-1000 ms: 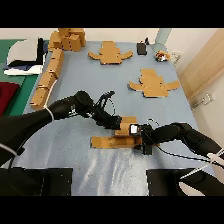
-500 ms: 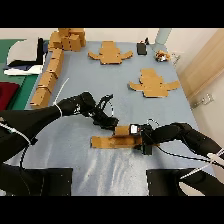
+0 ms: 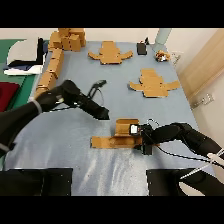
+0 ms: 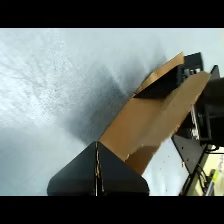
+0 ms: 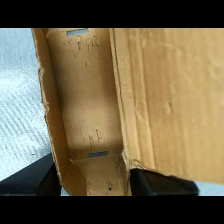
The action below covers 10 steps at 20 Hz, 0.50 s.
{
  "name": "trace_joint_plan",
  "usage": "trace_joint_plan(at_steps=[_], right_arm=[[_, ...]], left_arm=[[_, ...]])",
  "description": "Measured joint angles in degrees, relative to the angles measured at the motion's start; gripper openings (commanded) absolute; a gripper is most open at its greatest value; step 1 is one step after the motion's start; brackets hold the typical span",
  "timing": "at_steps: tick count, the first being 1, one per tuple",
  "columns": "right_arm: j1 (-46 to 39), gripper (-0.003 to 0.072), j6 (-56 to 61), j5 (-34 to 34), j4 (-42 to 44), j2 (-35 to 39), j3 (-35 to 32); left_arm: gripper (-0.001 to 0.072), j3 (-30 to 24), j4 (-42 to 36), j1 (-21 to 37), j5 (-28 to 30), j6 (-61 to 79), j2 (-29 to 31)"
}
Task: Fold the box.
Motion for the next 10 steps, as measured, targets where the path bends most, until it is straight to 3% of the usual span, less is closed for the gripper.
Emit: trace_joint_plan(at_steps=[5, 10], right_arm=[[0.0, 0.0482, 0.0, -0.02, 0.0, 0.0, 0.0], [0.0, 0.0483, -0.02, -0.02, 0.0, 0.0, 0.0]], left_arm=[[0.0011, -9.55, -0.28, 4.11, -2.29, 14.49, 15.12], [0.0013, -18.58, 1.42, -0.92, 0.55, 23.17, 25.66]])
